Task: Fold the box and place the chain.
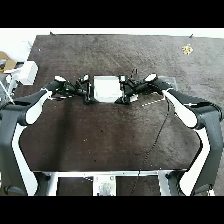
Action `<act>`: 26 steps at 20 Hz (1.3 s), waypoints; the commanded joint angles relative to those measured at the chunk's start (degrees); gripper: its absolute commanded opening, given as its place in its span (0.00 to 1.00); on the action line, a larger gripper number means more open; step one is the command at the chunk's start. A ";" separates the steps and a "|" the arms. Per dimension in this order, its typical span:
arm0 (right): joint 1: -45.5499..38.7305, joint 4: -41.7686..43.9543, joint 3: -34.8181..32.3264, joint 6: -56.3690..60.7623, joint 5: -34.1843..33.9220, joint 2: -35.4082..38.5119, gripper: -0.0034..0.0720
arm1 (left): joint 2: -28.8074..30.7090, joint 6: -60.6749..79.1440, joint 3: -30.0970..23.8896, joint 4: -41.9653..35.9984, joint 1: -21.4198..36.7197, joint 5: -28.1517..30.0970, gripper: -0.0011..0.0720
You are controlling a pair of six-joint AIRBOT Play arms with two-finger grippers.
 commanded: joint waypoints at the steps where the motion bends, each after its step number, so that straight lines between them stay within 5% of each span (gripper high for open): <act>1: 0.04 0.00 0.00 0.02 0.02 -0.02 0.83 | -0.04 0.09 0.00 -0.50 -0.04 0.28 0.98; 19: 0.04 0.00 0.00 0.02 0.02 0.00 0.83 | -0.09 0.07 0.00 -0.11 -0.63 0.09 0.98; 20: 0.04 0.02 0.00 0.02 0.02 0.00 0.83 | -0.09 0.07 0.00 -0.11 -0.63 0.33 0.86; 21: 0.04 0.00 0.00 0.02 0.02 0.00 0.83 | -0.11 0.07 0.00 -0.11 -0.63 0.70 0.56; 23: 0.04 0.00 0.00 0.02 0.02 0.00 0.83 | -0.09 0.04 0.00 -0.11 -0.61 1.95 0.27; 26: 0.04 0.00 0.00 0.02 0.02 0.00 0.83 | -0.09 0.04 0.00 -0.09 -0.63 2.01 0.24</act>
